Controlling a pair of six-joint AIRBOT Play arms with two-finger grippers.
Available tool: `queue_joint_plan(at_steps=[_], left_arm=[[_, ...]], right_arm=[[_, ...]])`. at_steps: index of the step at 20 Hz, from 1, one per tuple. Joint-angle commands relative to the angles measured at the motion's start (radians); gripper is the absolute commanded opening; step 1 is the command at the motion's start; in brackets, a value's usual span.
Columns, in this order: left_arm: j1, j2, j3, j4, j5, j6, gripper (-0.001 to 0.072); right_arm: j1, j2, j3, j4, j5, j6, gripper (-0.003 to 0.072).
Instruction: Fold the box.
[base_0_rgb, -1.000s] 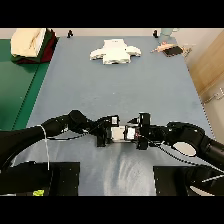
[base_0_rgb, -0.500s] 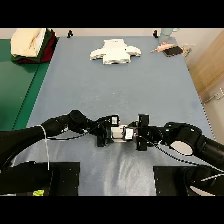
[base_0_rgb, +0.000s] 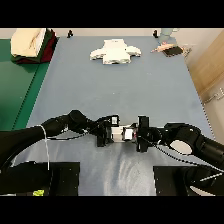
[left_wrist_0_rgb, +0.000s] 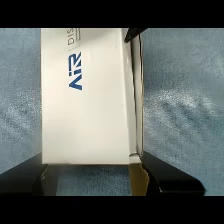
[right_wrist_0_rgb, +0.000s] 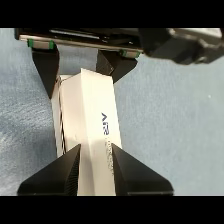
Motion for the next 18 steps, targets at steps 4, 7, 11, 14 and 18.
queue_joint_plan(at_steps=[4,7,11,14,18], left_arm=[[0.0,0.0,0.0,-0.001,0.0,-0.001,0.0535],[0.0,0.0,0.0,-0.001,0.0,-0.001,0.0535],[0.0,0.0,0.0,-0.001,0.0,-0.001,0.0536],[0.0,0.0,0.0,-0.001,0.0,-0.001,0.0535],[0.0,0.0,0.0,-0.001,0.0,-0.001,0.0535]], right_arm=[[0.001,-0.001,-0.002,0.056,0.025,0.0,0.0281],[0.001,-0.016,-0.002,0.056,0.026,0.0,0.0228],[0.001,-0.024,-0.002,0.068,0.025,0.0,0.0217],[0.001,-0.011,-0.001,0.072,0.025,0.0,0.0252],[0.001,0.041,0.001,0.109,0.024,0.001,0.0453]])
